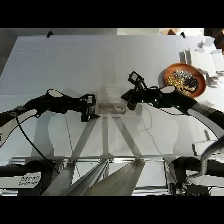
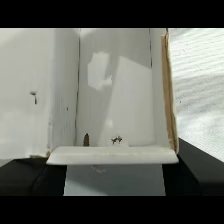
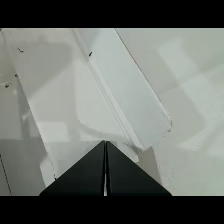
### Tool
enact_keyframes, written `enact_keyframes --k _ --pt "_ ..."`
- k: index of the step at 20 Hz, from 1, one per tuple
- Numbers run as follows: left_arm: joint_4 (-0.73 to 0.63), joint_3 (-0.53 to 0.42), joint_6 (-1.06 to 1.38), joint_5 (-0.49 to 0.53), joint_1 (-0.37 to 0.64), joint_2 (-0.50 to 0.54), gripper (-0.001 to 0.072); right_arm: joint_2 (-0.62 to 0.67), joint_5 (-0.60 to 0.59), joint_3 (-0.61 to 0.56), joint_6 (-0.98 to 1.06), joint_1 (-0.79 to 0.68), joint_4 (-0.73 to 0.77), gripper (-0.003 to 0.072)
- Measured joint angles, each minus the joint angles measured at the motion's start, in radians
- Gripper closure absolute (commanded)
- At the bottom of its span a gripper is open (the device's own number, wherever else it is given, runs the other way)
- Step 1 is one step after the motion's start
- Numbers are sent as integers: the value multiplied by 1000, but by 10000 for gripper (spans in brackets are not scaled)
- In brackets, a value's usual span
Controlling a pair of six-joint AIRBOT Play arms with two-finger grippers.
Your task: Fold the box and place the chain.
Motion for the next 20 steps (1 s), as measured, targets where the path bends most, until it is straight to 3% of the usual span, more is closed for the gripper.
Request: enact_keyframes --k 5,11,20 --pt "0 0 0 0 0 0 498 90 169 8 -10 -101 -41 682" --pt "0 0 0 0 0 0 498 182 362 9 -13 -196 -361 682" --pt "0 0 0 0 0 0 498 79 247 9 -5 -63 -521 682"
